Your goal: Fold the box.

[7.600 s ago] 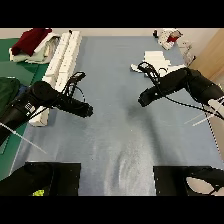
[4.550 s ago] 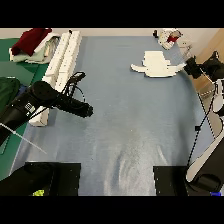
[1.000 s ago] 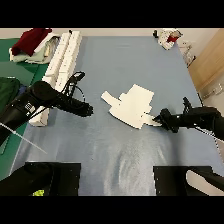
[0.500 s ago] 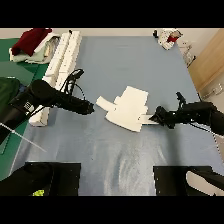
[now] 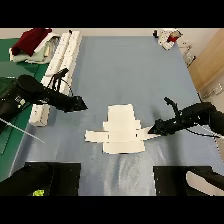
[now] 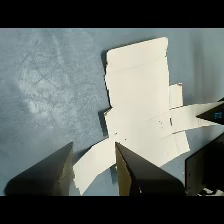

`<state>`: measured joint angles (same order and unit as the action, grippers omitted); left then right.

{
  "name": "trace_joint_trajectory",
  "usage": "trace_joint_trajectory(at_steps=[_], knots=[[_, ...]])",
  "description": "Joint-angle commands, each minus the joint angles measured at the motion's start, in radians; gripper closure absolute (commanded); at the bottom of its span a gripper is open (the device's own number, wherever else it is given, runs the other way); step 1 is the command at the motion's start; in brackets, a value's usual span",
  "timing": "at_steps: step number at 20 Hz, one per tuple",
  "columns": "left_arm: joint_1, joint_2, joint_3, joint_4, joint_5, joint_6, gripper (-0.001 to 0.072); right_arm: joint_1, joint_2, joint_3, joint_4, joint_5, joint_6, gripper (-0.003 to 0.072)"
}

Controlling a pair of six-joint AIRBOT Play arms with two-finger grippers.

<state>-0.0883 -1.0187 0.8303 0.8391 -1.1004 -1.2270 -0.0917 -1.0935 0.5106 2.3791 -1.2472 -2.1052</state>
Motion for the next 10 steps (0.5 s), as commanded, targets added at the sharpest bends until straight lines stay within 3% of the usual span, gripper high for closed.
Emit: trace_joint_trajectory(at_steps=[1,6,10], knots=[[0.025,-0.049,0.002,-0.016,-0.046,0.010,0.0307,0.001,0.000,0.001,0.019,0.048,-0.026,0.0680],[0.026,-0.061,0.002,-0.040,-0.032,0.065,0.0307,0.009,0.011,-0.012,0.141,0.067,-0.300,0.0680],[0.026,-0.099,0.000,-0.065,-0.033,0.123,0.0307,0.081,0.063,-0.085,0.147,0.143,-0.322,0.0680]])
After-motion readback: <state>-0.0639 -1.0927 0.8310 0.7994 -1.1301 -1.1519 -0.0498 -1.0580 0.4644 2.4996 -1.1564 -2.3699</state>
